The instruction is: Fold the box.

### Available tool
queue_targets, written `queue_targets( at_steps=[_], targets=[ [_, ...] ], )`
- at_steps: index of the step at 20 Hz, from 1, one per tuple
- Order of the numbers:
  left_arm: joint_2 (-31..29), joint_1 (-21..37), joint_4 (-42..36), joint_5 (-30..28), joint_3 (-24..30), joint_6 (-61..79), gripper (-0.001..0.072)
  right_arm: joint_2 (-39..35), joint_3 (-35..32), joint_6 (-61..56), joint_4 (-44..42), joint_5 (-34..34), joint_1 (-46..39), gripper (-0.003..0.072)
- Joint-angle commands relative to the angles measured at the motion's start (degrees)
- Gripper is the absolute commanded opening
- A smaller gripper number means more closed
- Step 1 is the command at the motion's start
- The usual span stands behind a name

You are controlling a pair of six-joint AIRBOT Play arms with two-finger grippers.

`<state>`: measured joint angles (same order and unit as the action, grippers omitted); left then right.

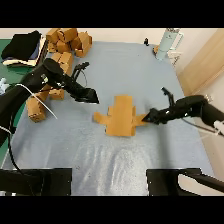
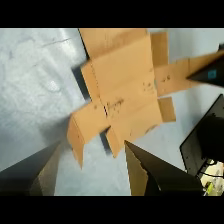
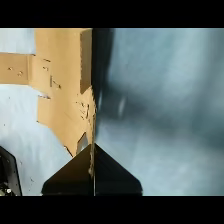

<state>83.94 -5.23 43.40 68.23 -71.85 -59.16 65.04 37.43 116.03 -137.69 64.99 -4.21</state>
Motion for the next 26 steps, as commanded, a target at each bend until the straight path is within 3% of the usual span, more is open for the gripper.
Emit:
queue_targets(
  at_steps=[1, 4, 5, 8, 12, 13, 15, 19, 22, 26],
  targets=[
    [0.1, 2.8, -0.4, 3.3, 0.3, 1.4, 0.0606, -4.6, -6.4, -5.6, 2.1, -7.4, 5.6, 0.0325],
    [0.1, 2.8, -0.6, 3.1, 0.3, 1.3, 0.0606, -1.0, -3.4, -5.5, 4.1, -8.9, 5.6, 0.0302],
    [0.2, 2.8, -1.0, 2.7, 0.3, 1.3, 0.0606, 1.2, -1.8, -5.5, 4.8, -7.8, 5.6, 0.0272],
    [1.0, 2.8, -1.7, 3.3, 0.3, 0.7, 0.0606, 6.8, 1.6, -5.0, 4.7, -3.1, 5.7, 0.0272],
    [3.4, 2.8, -6.2, 4.4, 0.3, 0.8, 0.0606, 9.2, 2.1, -0.6, 3.3, -1.1, 7.3, 0.01],
    [4.3, 2.8, -7.6, 4.4, 0.2, 0.8, 0.0606, 9.2, 2.1, 1.3, 2.4, -1.2, 8.5, 0.0001],
    [6.2, 2.8, -10.1, 4.2, 0.2, 2.0, 0.0606, 8.7, 2.1, 6.9, -0.9, -2.7, 11.4, 0.0002],
    [8.6, 2.8, -11.0, 3.0, 0.2, 6.0, 0.0606, 1.9, 0.5, 10.4, 2.9, -9.9, 19.5, 0.0002],
    [8.9, 2.8, -9.5, 2.4, 0.2, 6.4, 0.0606, -3.4, -2.2, 9.0, 4.7, -14.2, 22.6, 0.0002],
    [9.0, 2.8, -3.5, 1.8, 0.2, 5.1, 0.0606, -6.3, -5.5, 8.5, 5.4, -14.9, 23.3, 0.0002]
  ],
)
